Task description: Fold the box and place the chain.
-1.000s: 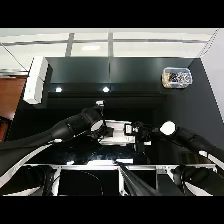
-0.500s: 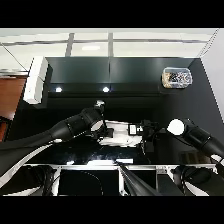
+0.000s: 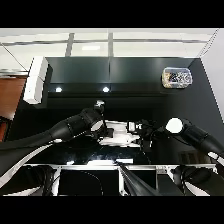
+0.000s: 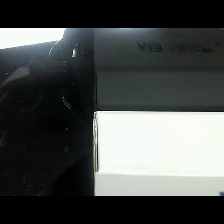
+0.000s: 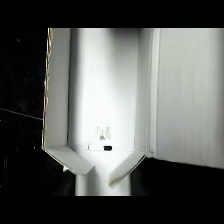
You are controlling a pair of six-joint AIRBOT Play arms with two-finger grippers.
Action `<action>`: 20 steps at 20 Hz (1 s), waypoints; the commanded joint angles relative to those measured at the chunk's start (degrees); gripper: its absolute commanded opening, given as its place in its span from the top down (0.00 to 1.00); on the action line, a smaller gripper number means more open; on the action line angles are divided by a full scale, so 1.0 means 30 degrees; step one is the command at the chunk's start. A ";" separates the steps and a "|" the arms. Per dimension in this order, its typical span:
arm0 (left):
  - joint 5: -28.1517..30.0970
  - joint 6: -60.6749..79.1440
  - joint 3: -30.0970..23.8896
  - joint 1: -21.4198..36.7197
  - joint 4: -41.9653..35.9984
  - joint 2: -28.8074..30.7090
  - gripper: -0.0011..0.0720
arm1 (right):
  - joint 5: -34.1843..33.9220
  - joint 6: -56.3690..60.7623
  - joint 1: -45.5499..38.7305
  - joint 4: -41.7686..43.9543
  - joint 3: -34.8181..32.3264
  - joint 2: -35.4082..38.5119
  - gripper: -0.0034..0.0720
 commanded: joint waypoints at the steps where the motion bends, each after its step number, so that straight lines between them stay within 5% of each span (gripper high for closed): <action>1: 0.0036 0.0007 0.0000 0.0000 0.0007 0.0000 0.95 | -0.0372 0.1362 0.0503 0.0903 -0.0015 -0.0342 0.70; 8: -0.0029 0.0007 0.0000 0.0000 0.0015 0.0000 0.95 | -0.2681 0.2390 0.1501 0.3024 -0.0015 -0.1158 0.70; 17: -0.0124 0.0007 0.0000 0.0000 0.0007 0.0000 0.95 | -0.2637 0.2390 0.1494 0.3111 -0.0015 -0.1443 0.69; 18: -0.0131 0.0007 0.0000 0.0000 0.0007 0.0000 0.95 | -0.2652 0.2463 0.1494 0.3126 -0.0015 -0.1443 0.45; 19: -0.0131 0.0007 0.0000 0.0000 0.0007 0.0000 0.95 | -0.2645 0.2477 0.1494 0.3111 -0.0015 -0.1443 0.37; 20: -0.0124 0.0000 0.0000 0.0000 0.0007 0.0000 0.95 | -0.2630 0.2506 0.1494 0.3096 -0.0015 -0.1443 0.67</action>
